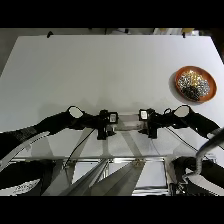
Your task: Fold the box and place the chain.
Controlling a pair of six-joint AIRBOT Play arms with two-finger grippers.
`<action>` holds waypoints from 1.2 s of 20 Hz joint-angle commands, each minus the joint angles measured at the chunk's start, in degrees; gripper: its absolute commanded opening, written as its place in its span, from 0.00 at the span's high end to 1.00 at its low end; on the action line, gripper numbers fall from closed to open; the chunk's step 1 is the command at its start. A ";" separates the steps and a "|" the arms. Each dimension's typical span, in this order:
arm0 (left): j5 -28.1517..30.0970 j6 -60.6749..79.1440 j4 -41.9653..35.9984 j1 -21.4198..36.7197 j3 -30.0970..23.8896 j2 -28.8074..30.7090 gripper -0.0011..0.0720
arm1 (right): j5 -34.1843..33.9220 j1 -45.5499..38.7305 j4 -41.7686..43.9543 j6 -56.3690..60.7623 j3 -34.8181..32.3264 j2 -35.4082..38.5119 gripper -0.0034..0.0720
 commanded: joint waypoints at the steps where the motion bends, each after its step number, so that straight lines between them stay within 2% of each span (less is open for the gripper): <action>1: 1.57 0.02 -0.15 -1.11 -0.02 -0.35 0.63 | 0.00 0.02 0.00 -0.07 0.00 0.02 0.40; 2: 1.44 0.02 -0.15 -1.29 -0.02 -0.35 0.70 | 0.02 0.02 0.00 -0.07 0.00 0.02 0.40; 3: 1.25 0.02 -0.15 -1.29 -0.02 -0.35 0.71 | 0.02 0.02 0.00 -0.07 0.00 0.02 0.40; 19: 1.20 0.02 -0.15 -1.27 -0.02 -0.35 0.71 | -0.07 0.02 0.22 -2.84 0.00 0.02 0.40; 24: 1.22 0.02 -0.15 -1.27 -0.02 -0.35 0.71 | -0.79 0.02 3.72 -2.58 0.00 0.00 0.40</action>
